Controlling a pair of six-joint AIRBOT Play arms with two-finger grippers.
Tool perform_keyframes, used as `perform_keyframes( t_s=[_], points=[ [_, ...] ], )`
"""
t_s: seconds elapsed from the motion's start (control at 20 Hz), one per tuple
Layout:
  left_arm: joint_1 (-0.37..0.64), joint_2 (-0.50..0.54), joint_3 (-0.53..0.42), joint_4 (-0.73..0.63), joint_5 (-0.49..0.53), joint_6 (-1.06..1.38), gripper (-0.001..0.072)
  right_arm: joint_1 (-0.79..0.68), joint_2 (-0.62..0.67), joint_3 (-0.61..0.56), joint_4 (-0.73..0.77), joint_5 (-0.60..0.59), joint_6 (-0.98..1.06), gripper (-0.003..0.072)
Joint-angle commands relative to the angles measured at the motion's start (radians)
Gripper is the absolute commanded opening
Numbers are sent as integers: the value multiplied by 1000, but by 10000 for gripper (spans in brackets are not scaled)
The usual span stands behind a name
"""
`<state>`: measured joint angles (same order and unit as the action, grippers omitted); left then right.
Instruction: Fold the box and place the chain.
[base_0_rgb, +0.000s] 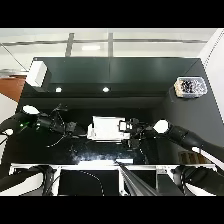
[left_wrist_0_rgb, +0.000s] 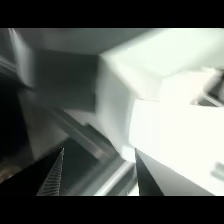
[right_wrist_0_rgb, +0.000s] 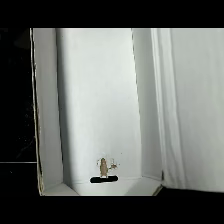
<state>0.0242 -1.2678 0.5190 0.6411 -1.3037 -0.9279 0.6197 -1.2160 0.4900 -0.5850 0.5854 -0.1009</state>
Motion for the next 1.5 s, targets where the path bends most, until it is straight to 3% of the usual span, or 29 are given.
perform_keyframes(
  t_s=[0.0,0.4,0.7,0.9,1.15,1.35,1.4,1.45],
  points=[
    [-55,33,39,-25,-24,-60,535,0,0,0,0,0,0,485],
    [-308,135,42,-2,290,-192,535,0,0,0,0,-1,2,484],
    [-492,135,42,257,436,-476,535,0,0,0,0,-7,8,485],
    [-577,135,51,307,522,-573,534,0,0,0,0,-7,8,484],
    [-692,132,136,611,513,-914,504,0,0,0,0,-8,8,484],
    [-785,100,212,806,436,-1178,501,0,0,0,0,-8,9,484],
    [-808,84,237,835,410,-1203,476,0,0,0,0,-8,9,484],
    [-827,63,261,854,377,-1209,365,0,0,0,0,-8,9,484]
  ],
)
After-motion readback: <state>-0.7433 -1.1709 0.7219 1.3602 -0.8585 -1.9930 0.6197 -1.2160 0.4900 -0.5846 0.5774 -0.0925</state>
